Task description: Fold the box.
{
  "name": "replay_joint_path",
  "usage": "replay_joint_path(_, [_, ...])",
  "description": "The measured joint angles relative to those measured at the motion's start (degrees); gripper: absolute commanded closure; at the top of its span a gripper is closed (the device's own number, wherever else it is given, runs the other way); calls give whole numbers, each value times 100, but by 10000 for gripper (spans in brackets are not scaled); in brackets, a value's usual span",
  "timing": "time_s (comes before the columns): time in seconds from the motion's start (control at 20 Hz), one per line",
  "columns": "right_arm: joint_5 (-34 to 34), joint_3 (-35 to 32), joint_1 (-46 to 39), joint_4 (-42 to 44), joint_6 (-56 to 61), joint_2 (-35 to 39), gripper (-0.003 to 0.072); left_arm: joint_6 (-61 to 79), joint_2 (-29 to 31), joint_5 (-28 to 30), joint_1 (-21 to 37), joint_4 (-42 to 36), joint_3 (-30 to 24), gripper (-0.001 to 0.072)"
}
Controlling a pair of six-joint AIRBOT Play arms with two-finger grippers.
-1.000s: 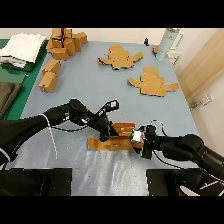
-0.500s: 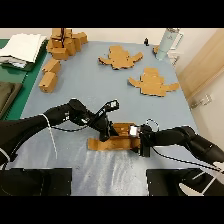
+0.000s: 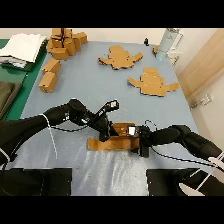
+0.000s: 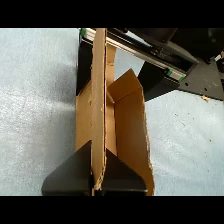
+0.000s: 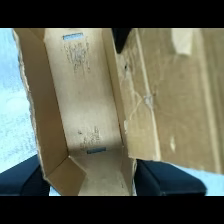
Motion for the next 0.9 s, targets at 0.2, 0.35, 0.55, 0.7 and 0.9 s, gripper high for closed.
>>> replay_joint_path(0.2, [2, 0, 0, -11, -15, -15, -26, 2, 0, 0, 0, 0, 0, 695])
replay_joint_path(0.35, [17, 0, 20, 17, -24, -33, -25, 0, 0, 2, 0, 0, 0, 695])
replay_joint_path(0.55, [186, 0, 164, 39, -42, -42, -12, 2, 0, 0, 0, 0, 0, 695])
replay_joint_path(0.7, [280, -4, 219, 17, -42, -44, -12, 0, 0, 0, 0, 0, 0, 695])
replay_joint_path(0.9, [319, -4, 240, 2, -42, -103, -12, 0, 0, 0, 2, 2, 0, 695])
